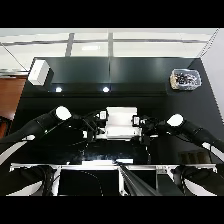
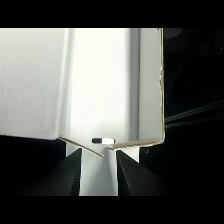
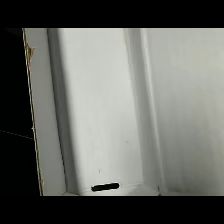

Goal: Fold the box and place the chain.

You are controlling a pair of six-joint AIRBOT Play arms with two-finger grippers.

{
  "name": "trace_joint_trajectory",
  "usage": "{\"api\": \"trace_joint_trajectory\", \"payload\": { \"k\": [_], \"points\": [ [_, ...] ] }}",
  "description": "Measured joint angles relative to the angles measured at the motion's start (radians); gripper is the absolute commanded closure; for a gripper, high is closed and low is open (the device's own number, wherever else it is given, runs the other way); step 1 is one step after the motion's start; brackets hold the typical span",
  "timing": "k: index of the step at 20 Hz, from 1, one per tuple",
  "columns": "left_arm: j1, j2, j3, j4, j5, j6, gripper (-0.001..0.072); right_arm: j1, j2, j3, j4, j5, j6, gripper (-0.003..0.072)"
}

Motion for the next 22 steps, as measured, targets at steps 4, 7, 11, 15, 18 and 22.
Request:
{"api": "trace_joint_trajectory", "payload": {
  "k": [4,7,11,15,18,22],
  "points": [
    [-0.014,-0.002,0.0,-0.032,0.0,0.0,0.0676,0.0,0.0,0.0,-0.001,0.0,-0.001,0.0213],
    [-0.038,-0.01,0.0,-0.043,0.016,0.0,0.0676,0.0,0.0,0.0,-0.002,0.0,-0.002,0.0213],
    [-0.054,-0.027,0.0,-0.047,0.035,0.001,0.0676,0.0,0.0,0.0,0.001,0.0,0.001,0.0213],
    [-0.058,-0.033,0.0,-0.071,0.05,0.002,0.0675,0.0,0.0,0.0,0.001,0.0,0.001,0.0213],
    [-0.059,-0.035,0.0,-0.085,0.054,0.003,0.0676,0.0,0.0,0.0,0.0,0.0,0.0,0.0213],
    [-0.06,-0.035,0.0,-0.095,0.058,0.004,0.0676,0.0,0.0,0.0,0.0,0.0,0.0,0.0213]
  ]
}}
